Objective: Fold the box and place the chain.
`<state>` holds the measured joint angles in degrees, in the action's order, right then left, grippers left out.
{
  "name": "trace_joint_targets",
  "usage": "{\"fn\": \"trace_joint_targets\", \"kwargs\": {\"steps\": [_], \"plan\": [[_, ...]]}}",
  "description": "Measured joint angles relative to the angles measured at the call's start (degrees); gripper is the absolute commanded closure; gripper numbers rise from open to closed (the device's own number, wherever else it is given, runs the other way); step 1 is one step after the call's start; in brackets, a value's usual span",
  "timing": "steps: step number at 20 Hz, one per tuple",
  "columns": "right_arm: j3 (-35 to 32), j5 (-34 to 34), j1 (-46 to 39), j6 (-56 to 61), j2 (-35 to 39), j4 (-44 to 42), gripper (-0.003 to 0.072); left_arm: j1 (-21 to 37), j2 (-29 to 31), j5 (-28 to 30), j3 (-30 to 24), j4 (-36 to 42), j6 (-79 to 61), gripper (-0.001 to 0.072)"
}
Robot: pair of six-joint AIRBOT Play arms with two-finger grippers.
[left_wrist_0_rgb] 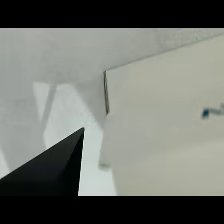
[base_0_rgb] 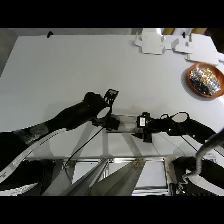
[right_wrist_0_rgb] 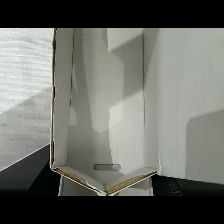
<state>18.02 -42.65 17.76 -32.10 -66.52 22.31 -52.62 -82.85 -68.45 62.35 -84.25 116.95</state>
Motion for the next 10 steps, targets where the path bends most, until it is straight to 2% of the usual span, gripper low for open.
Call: {"fn": "trace_joint_targets", "kwargs": {"steps": [4, 5, 6, 7, 10], "plan": [[0.0, 0.0, 0.0, 0.1, 0.0, 0.0, 0.0276, 2.8, 5.8, -5.1, 0.0, 2.2, -9.5, 0.0269], [0.0, 0.0, 0.0, 0.1, 0.0, 0.0, 0.0276, 3.8, 7.5, -6.7, 0.0, 2.6, -11.9, 0.0214], [0.0, 0.0, 0.0, 0.1, 0.0, 0.0, 0.0276, 4.9, 9.5, -8.5, 0.0, 3.0, -14.6, 0.0111], [0.0, 0.0, 0.0, 0.1, 0.0, 0.0, 0.0276, 6.1, 11.5, -10.2, 0.0, 3.2, -17.5, 0.0053], [0.0, 0.0, 0.0, 0.1, 0.0, -0.1, 0.0276, 10.6, 17.4, -13.1, -0.2, 5.4, -31.1, 0.0055]]}}
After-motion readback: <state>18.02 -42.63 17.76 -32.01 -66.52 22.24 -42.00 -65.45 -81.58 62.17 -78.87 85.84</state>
